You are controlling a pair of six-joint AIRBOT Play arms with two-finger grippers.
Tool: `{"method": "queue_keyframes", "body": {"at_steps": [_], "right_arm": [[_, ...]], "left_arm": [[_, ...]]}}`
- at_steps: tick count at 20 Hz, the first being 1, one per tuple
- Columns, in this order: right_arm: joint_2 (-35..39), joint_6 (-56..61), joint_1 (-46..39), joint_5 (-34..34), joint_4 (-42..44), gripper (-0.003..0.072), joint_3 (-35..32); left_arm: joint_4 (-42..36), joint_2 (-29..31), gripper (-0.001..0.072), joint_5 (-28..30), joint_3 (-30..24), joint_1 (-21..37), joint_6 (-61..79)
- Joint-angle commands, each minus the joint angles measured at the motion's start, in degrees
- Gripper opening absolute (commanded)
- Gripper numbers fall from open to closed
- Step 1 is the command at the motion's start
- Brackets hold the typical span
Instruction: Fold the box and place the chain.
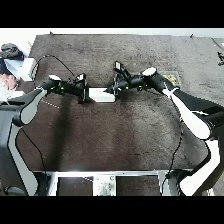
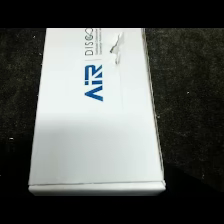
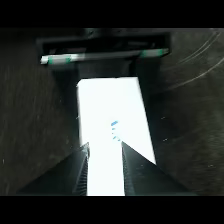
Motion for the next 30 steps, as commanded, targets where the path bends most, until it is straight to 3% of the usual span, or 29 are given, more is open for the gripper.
{"method": "queue_keyframes", "body": {"at_steps": [1,6,18,22,25,28,30], "right_arm": [[-0.3,6.1,-0.6,1.6,1.8,0.0016,0.7],[-4.4,17.4,-0.6,2.9,-2.1,0.0017,0.7],[-5.4,23.5,-0.7,2.3,-5.9,0.0017,0.8],[2.1,21.1,-0.7,-1.0,-0.1,0.0016,0.8],[10.6,22.8,-0.7,-3.6,-0.7,0.0015,0.3],[22.2,26.6,-0.7,-13.6,-4.1,0.0015,-6.0],[31.0,30.4,-0.7,-22.9,-8.8,0.0015,-13.6]], "left_arm": [[0.0,0.0,0.0461,0.0,0.0,0.0,0.0],[0.0,0.0,0.0462,0.0,0.0,0.0,0.0],[0.0,0.0,0.0461,0.0,0.0,0.0,0.0],[0.0,0.0,0.0462,0.1,0.0,0.0,0.0],[0.0,0.0,0.0461,0.1,0.0,0.0,0.0],[0.0,0.0,0.0462,0.1,0.0,0.0,0.0],[0.0,0.0,0.0461,0.1,0.0,0.0,0.0]]}}
